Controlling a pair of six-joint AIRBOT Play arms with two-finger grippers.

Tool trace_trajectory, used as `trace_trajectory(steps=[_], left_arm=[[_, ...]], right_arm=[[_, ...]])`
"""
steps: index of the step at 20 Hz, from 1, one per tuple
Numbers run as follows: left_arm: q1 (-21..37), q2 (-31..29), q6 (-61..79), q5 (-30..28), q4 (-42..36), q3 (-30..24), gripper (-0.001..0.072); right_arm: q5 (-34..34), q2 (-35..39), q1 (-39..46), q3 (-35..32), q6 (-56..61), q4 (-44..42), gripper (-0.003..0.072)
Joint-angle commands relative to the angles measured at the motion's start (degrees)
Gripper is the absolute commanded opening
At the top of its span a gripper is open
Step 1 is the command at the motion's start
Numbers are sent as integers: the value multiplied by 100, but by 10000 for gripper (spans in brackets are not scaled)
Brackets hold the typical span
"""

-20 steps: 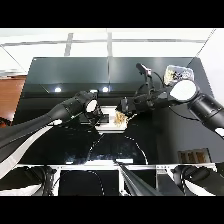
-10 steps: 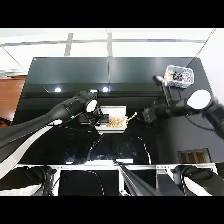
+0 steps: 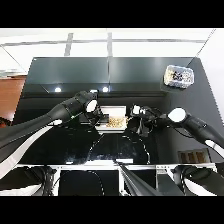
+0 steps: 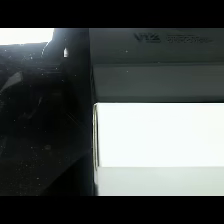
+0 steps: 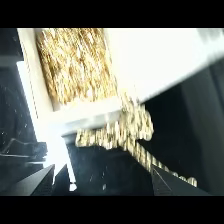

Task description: Fold the box and place the chain.

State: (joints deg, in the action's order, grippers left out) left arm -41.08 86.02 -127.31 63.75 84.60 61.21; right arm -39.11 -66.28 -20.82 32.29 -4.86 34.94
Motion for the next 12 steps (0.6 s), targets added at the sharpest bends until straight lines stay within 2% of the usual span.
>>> trace_trajectory(steps=[1, 4, 12], left_arm=[[0, 2, 0, 0, -2, 7, 26], [0, 2, 0, 0, -2, 7, 27], [0, 2, 0, 0, -2, 7, 27]], right_arm=[[37, -691, 17, 332, -1322, -656, 717], [31, -1001, 17, 509, -1381, -584, 716], [-127, -1202, 39, 577, -1379, -492, 716]])
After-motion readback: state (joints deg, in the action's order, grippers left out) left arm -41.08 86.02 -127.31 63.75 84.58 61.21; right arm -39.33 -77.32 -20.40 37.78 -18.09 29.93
